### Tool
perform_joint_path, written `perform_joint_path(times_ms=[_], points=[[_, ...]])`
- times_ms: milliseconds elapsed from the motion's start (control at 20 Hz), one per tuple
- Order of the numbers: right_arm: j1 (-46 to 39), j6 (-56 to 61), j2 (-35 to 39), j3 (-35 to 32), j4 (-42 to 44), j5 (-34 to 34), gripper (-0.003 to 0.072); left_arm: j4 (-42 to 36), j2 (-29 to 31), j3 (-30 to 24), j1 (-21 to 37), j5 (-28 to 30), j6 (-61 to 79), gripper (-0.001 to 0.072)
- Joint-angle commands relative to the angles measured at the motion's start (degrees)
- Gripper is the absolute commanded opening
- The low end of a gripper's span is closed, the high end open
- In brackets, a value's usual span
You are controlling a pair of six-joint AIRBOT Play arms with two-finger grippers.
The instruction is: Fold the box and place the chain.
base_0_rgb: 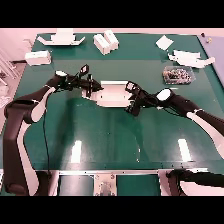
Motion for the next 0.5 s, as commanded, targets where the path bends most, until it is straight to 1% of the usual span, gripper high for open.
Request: perform_joint_path(times_ms=[0,300,450], points=[[1.88,-1.18,-0.98,-0.20,-0.07,-2.95,0.0706,-0.07,-0.04,-0.02,0.07,0.00,0.02,0.0019],[2.51,-1.38,-2.49,-0.20,0.13,-11.32,0.0706,-0.07,-0.04,-0.02,0.07,0.00,0.02,0.0019],[2.51,-1.57,-2.51,-0.17,0.13,-13.84,0.0706,-0.07,-0.04,-0.02,0.07,0.00,0.00,0.0019]])
